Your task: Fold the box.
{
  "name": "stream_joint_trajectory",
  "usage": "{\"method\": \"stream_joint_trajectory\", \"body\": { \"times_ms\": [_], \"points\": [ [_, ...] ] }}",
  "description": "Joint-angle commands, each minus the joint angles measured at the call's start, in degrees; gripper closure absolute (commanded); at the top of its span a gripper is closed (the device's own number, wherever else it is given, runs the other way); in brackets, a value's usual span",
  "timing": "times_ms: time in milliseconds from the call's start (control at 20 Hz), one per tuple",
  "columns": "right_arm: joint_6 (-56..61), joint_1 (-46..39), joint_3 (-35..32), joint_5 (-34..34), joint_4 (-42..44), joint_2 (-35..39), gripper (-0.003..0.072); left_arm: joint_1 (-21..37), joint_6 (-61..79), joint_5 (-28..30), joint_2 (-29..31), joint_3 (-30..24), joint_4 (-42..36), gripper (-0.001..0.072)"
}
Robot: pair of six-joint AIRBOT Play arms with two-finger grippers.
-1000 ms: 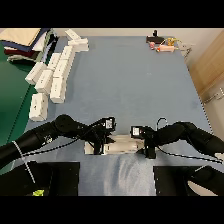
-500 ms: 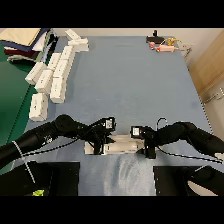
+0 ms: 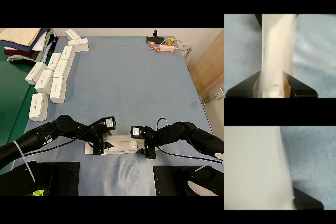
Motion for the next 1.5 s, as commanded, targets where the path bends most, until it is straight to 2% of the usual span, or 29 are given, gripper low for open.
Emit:
{"method": "stream_joint_trajectory", "body": {
  "times_ms": [0,150,250,400,500,550,600,650,750,850,950,1200,1350,1450],
  "points": [
    [0.0,0.0,0.0,0.0,0.0,0.0,0.0171,0.0,-1.9,-0.1,0.6,0.0,-0.1,0.0289],
    [0.0,0.0,0.0,0.0,0.0,0.0,0.0171,0.8,-6.2,-0.2,3.1,0.0,2.5,0.0288],
    [0.0,0.0,0.0,0.0,0.0,0.0,0.0171,2.0,-16.5,-2.0,6.4,0.0,9.1,0.0287],
    [0.0,0.0,0.0,0.0,0.0,0.0,0.0171,3.9,-32.9,-10.3,13.0,0.0,19.7,0.0287],
    [0.0,0.0,0.0,0.0,0.0,0.0,0.0171,4.1,-41.0,-15.2,17.2,0.0,21.1,0.0291],
    [0.0,0.0,0.0,0.0,0.0,0.0,0.0171,4.0,-46.1,-16.4,18.6,0.0,20.6,0.0443],
    [0.0,0.0,0.0,0.0,0.0,0.0,0.0171,3.7,-50.8,-17.4,19.3,0.0,19.0,0.0703],
    [0.0,0.0,0.0,0.0,0.0,0.0,0.0171,3.1,-52.8,-17.7,19.1,0.0,16.3,0.0696],
    [0.0,0.0,0.0,0.0,0.0,0.0,0.0171,0.3,-54.9,-14.6,17.0,0.0,8.5,0.0696],
    [0.0,0.0,0.0,0.0,0.0,0.0,0.0171,-2.1,-54.8,-8.1,13.0,0.6,-1.2,0.0697],
    [0.0,0.0,0.0,0.0,0.0,0.0,0.0171,-1.5,-54.7,-4.0,8.5,3.1,-5.6,0.0697],
    [0.0,0.0,0.0,0.0,0.0,0.0,0.0172,6.3,-56.7,-3.2,-3.0,10.9,-6.6,0.0696],
    [0.0,0.0,0.0,0.0,0.0,0.0,0.0171,10.7,-58.7,-3.7,-7.4,11.2,-6.5,0.0697],
    [0.0,0.0,0.0,0.0,0.0,0.0,0.0171,11.6,-59.3,-6.1,-10.6,11.2,-6.3,0.0697]
  ]
}}
